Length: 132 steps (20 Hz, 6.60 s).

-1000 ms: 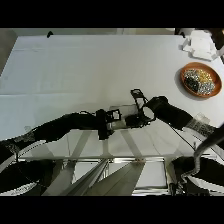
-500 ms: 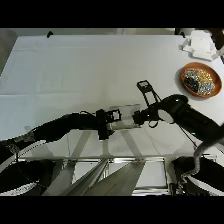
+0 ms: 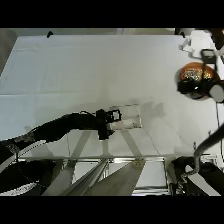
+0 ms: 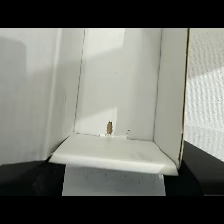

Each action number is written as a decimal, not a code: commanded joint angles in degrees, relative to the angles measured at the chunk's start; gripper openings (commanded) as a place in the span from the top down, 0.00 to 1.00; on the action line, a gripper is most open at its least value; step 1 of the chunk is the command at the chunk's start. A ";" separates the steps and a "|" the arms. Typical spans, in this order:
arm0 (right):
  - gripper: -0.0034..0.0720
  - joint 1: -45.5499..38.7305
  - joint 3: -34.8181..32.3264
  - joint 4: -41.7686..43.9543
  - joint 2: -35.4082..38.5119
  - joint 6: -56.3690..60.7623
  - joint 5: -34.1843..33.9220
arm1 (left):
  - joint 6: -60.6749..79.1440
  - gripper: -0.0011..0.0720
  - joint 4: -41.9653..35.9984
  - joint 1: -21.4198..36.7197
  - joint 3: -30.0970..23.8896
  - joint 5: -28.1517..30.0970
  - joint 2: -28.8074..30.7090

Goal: Fold the box and place the chain.

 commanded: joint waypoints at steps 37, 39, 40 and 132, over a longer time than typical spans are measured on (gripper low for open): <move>0.94 -18.75 16.33 20.02 3.37 -21.53 7.08 | 0.02 0.53 0.02 0.00 -0.02 0.00 -0.02; 0.94 -18.75 16.33 24.83 9.29 -23.45 9.44 | 0.02 0.53 0.02 0.00 -0.02 0.00 -0.02; 0.94 -18.75 16.33 27.52 11.98 -24.09 10.64 | 0.00 0.53 0.02 0.00 -0.02 0.02 -0.02; 0.40 0.11 -14.73 23.45 8.63 -12.31 -1.75 | 0.00 0.53 0.02 0.00 -0.02 0.02 -0.02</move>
